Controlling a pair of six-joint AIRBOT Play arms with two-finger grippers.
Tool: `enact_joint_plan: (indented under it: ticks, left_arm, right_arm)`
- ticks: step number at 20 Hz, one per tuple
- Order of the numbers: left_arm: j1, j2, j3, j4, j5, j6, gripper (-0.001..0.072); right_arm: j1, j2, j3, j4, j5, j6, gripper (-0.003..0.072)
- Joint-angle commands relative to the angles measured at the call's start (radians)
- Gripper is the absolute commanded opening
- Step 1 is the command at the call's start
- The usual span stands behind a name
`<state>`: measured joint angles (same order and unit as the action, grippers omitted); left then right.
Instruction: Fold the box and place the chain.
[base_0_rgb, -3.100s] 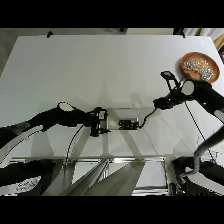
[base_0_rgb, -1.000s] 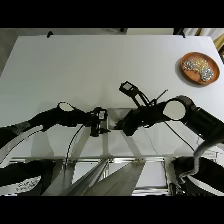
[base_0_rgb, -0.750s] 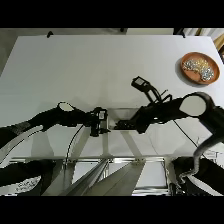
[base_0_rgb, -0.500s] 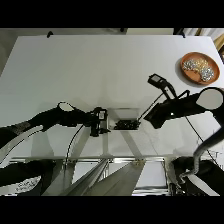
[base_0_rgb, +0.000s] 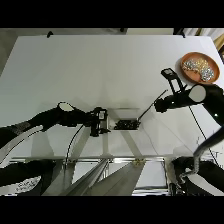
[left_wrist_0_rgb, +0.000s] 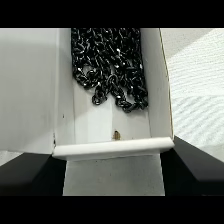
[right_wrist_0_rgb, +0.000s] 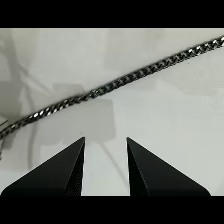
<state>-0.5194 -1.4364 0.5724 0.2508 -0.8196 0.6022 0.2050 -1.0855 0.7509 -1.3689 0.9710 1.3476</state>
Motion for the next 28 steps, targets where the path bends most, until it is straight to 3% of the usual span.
enact_joint_plan:
  ticks: [1, 16, 18, 24, 27, 28]
  left_arm:
    - [0.000, 0.001, 0.000, 0.000, 0.000, 0.000, 0.0212]
    - [0.000, 0.001, 0.000, 0.000, 0.000, 0.000, 0.0212]
    - [0.000, 0.001, 0.000, 0.000, 0.000, 0.000, 0.0212]
    - [0.000, 0.001, 0.000, 0.000, 0.000, 0.000, 0.0212]
    - [0.000, 0.001, 0.000, 0.000, 0.000, 0.000, 0.0212]
    - [0.000, 0.001, 0.000, 0.000, 0.000, 0.000, 0.0212]
  right_arm:
    - [0.043, -0.092, 0.005, -0.043, -0.077, 0.063, 0.0302]
    - [0.113, -0.209, 0.005, -0.034, -0.159, 0.122, 0.0294]
    - [0.113, -0.209, 0.005, -0.034, -0.160, 0.122, 0.0238]
    - [0.113, -0.230, 0.005, -0.037, -0.134, 0.145, 0.0238]
    - [0.113, -0.254, 0.004, -0.037, -0.116, 0.145, 0.0154]
    - [0.113, -0.256, 0.005, -0.037, -0.117, 0.145, 0.0080]
